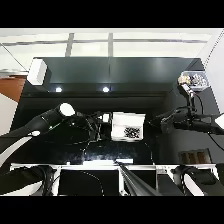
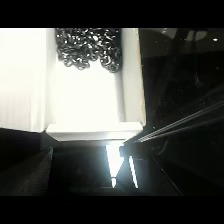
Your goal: Fold the box and place the chain.
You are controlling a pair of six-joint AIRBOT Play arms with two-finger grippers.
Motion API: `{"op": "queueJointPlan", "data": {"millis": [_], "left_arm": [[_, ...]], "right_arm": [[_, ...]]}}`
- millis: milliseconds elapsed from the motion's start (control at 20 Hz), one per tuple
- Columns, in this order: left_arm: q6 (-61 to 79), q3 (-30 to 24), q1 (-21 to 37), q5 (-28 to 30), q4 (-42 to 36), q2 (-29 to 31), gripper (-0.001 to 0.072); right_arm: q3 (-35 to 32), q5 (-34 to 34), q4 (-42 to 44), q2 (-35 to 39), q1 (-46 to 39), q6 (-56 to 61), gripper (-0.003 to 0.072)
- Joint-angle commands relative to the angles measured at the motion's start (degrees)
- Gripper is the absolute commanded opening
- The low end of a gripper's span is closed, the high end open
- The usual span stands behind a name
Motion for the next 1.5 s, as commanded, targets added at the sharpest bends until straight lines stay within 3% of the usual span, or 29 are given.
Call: {"op": "queueJointPlan", "data": {"millis": [0,650,1250,1450], "left_arm": [[-0.1,0.0,-0.6,0.6,-1.2,-0.6,0.0702],[-1.6,0.0,-1.3,2.7,-5.4,-2.4,0.0702],[-1.6,0.9,-2.5,4.1,-4.2,-3.7,0.0702],[-3.1,2.4,-2.3,3.0,-0.3,-3.7,0.0702]], "right_arm": [[0.1,0.0,0.0,0.0,0.0,0.0,0.0678],[0.0,0.0,0.0,0.0,0.0,0.1,0.0678],[0.1,0.3,0.0,0.0,0.0,0.3,0.0678],[0.1,0.3,0.0,0.0,0.0,0.3,0.0678]]}}
